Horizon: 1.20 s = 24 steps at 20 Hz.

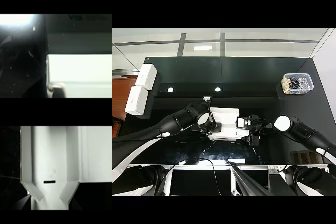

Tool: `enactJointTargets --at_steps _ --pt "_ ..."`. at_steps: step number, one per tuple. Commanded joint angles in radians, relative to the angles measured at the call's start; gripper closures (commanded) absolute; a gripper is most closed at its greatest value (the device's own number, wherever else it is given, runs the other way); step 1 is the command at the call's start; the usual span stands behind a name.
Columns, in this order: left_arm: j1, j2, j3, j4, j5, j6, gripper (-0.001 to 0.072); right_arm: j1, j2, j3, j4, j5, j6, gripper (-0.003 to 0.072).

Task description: Fold the box and place the chain.

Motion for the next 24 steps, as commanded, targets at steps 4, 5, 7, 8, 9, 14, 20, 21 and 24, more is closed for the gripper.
enactJointTargets --at_steps 4,5,7,8,9,14,20,21,24 --pt "-0.001 0.0 0.001 0.001 0.005 -0.001 0.0679 0.003 -0.02 0.001 0.061 -0.028 -0.042 0.0135" --pt "-0.001 0.0 0.001 0.001 0.005 -0.001 0.0678 0.003 -0.025 0.001 0.063 -0.019 -0.045 0.026" --pt "-0.001 0.0 0.001 0.001 0.005 -0.001 0.0679 0.003 -0.034 0.001 0.073 -0.003 -0.052 0.0328" --pt "-0.001 0.0 0.001 0.001 0.005 -0.001 0.0679 0.003 -0.036 0.001 0.079 -0.003 -0.052 0.0329" --pt "-0.001 0.0 0.001 0.001 0.005 -0.001 0.0678 0.003 -0.036 0.001 0.084 -0.005 -0.052 0.0362" --pt "-0.001 -0.004 0.001 -0.002 0.005 -0.001 0.0678 0.003 -0.036 0.001 0.137 -0.004 -0.052 0.0376" --pt "-0.001 -0.004 0.001 -0.003 0.005 -0.001 0.0678 0.019 -0.05 0.001 0.203 -0.021 -0.051 0.0377" --pt "-0.001 -0.004 0.001 -0.003 0.005 -0.001 0.0678 0.034 -0.059 0.001 0.203 -0.041 -0.051 0.0377" --pt "-0.001 -0.004 0.001 -0.003 0.005 -0.001 0.0678 0.066 -0.077 0.001 0.226 -0.098 -0.051 0.0377"
